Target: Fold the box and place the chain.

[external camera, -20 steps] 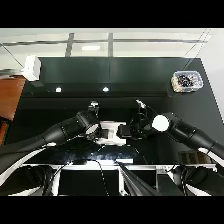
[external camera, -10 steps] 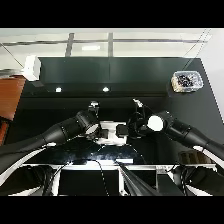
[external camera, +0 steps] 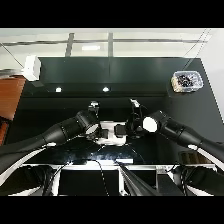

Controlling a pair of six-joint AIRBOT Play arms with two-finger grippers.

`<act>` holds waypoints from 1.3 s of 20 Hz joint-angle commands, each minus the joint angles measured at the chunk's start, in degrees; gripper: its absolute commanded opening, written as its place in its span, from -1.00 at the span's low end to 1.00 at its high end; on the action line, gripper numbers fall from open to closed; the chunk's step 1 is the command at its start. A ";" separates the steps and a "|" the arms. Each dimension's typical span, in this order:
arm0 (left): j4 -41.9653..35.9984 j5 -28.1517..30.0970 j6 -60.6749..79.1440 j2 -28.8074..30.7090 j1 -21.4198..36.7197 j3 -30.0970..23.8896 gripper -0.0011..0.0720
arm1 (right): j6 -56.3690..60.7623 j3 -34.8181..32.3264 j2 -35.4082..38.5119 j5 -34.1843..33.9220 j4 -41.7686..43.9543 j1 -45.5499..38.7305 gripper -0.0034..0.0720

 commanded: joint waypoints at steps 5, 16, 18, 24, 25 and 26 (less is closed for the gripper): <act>-0.04 0.04 -0.33 -0.02 0.00 -0.04 -0.89 | 10.40 4.31 -3.80 4.81 -11.19 4.74 0.30; -0.07 0.26 -1.22 -0.02 -0.02 -0.04 -0.88 | 15.58 12.31 -10.34 15.85 -14.62 5.57 0.29; -0.07 0.24 -1.22 -0.02 0.00 -0.04 -0.88 | 15.56 13.11 -11.65 18.23 -14.97 5.60 0.12; -0.20 0.24 -1.22 -0.02 -0.02 -0.04 -0.88 | 16.35 13.11 -12.39 18.47 -16.90 5.57 0.05; -0.20 0.24 -1.22 -0.02 -0.02 -0.04 -0.88 | 16.35 13.11 -12.74 18.47 -16.87 5.57 0.05; -0.20 0.26 -1.20 -0.02 -0.02 -0.04 -0.88 | 16.35 13.11 -12.98 18.45 -16.87 5.57 0.05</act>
